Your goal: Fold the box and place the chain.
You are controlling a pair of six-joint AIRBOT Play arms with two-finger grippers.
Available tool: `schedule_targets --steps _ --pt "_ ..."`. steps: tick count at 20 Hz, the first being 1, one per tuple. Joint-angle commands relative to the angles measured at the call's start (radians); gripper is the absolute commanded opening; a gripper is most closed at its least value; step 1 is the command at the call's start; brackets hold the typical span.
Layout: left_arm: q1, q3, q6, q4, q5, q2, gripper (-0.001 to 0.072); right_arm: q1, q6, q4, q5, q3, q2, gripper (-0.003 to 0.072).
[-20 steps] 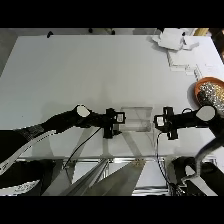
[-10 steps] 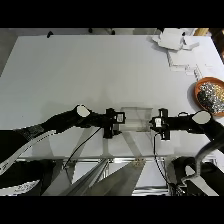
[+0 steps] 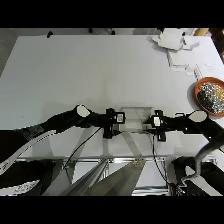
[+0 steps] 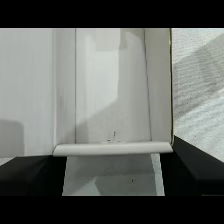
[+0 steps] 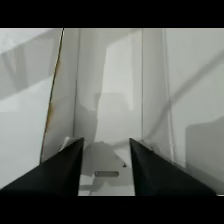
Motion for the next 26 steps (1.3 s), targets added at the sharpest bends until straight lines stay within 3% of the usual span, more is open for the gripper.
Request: schedule_targets --steps 1,4,5,7,9,10,13,16,19,26 --pt "0.000 0.000 0.000 -0.001 0.002 0.001 0.0275 0.016 0.034 0.021 -0.034 -0.001 -0.019 0.0456" --pt "0.000 0.000 0.000 -0.001 0.002 0.001 0.0275 0.016 0.184 -0.040 -0.034 -0.001 0.046 0.0462" --pt "0.000 0.000 0.000 -0.001 0.002 0.001 0.0275 0.016 0.252 -0.093 -0.029 -0.001 0.086 0.0432" --pt "0.000 0.000 0.000 -0.001 0.002 0.001 0.0275 0.011 0.450 -0.205 0.001 -0.001 0.193 0.0334" --pt "0.000 0.000 0.000 -0.001 0.002 0.001 0.0275 -0.018 0.637 -0.235 0.064 -0.001 0.313 0.0074" --pt "0.000 0.000 0.000 -0.001 0.002 0.001 0.0275 -0.037 0.688 -0.232 0.074 0.000 0.376 0.0023" --pt "0.000 0.000 0.000 -0.001 0.002 0.001 0.0275 -0.123 0.868 -0.235 0.074 -0.001 0.493 0.0023" --pt "0.000 0.000 0.000 -0.001 0.002 0.001 0.0275 -0.232 1.079 -0.325 0.058 -0.001 0.487 0.0023" --pt "0.000 0.000 0.000 -0.001 0.002 0.001 0.0275 -0.298 1.257 -0.444 -0.012 -0.001 0.441 0.0022" --pt "0.000 0.000 0.000 -0.001 0.002 0.001 0.0275 -0.310 1.315 -0.383 -0.029 -0.001 0.208 0.0023"
